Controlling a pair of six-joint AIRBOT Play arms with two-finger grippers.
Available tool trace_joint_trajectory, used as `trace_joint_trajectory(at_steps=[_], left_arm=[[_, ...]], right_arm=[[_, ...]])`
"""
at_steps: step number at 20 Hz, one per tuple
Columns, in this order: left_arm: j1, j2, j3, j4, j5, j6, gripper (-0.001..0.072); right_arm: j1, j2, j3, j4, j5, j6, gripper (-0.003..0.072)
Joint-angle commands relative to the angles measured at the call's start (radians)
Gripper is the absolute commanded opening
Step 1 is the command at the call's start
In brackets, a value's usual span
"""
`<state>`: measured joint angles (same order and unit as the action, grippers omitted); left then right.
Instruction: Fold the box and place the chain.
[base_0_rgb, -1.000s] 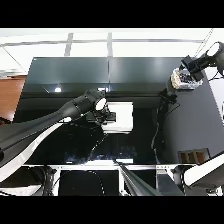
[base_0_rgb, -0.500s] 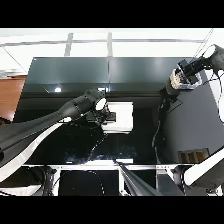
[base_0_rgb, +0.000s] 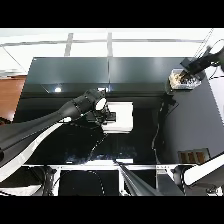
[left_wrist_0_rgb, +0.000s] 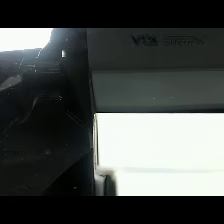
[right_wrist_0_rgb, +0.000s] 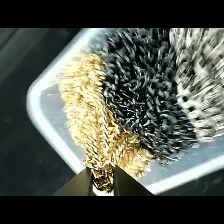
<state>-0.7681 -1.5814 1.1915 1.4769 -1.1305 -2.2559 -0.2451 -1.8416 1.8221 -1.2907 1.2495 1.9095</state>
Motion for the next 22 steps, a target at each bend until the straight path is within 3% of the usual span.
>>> trace_joint_trajectory(at_steps=[1, 6, 10, 18, 22], left_arm=[[0.0, 0.0, 0.0, -0.001, 0.001, 0.0, 0.0026], [0.0, 0.0, 0.0, -0.001, 0.008, 0.0, 0.0026], [0.0, 0.0, 0.0, 0.0, 0.012, 0.0, 0.0025], [0.0, 0.0, 0.0, 0.003, 0.023, 0.0, 0.0025], [0.0, 0.0, 0.0, 0.003, 0.023, 0.0, 0.0026]], right_arm=[[-0.011, 0.157, 0.001, 0.0, 0.004, -0.222, 0.0006], [-0.019, 0.431, 0.002, 0.024, -0.06, -0.28, 0.0006], [-0.019, 0.605, 0.031, 0.146, -0.093, -0.314, 0.0006], [-0.019, 0.682, 0.217, 0.414, 0.06, -0.356, 0.0006], [-0.019, 0.692, 0.224, 0.61, 0.116, -0.374, 0.0006]])
